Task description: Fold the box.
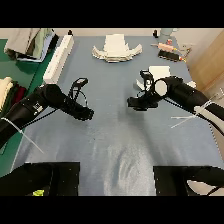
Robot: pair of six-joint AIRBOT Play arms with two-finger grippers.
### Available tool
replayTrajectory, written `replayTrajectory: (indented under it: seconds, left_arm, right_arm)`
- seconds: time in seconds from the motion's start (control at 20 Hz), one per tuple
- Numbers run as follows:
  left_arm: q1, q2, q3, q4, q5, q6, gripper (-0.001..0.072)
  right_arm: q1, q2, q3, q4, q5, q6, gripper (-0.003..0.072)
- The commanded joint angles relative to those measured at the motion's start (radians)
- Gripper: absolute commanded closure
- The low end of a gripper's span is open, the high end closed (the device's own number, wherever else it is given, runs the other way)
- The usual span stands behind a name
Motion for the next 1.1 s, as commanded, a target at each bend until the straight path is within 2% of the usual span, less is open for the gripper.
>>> replayTrajectory:
  seconds: [0.0,0.8,1.05]
  left_arm:
    - [0.0,0.001,0.0,0.0,0.0,0.0,0.0691]
    - [0.0,0.001,0.0,0.0,0.001,0.001,0.069]
    - [0.0,0.001,0.0,-0.001,0.042,0.004,0.069]
  right_arm:
    - [0.0,0.0,0.001,0.0,0.0,0.0,0.0684]
    - [0.0,0.0,0.001,0.0,-0.004,0.001,0.0684]
    - [-0.001,-0.021,0.001,0.097,-0.021,0.061,0.0683]
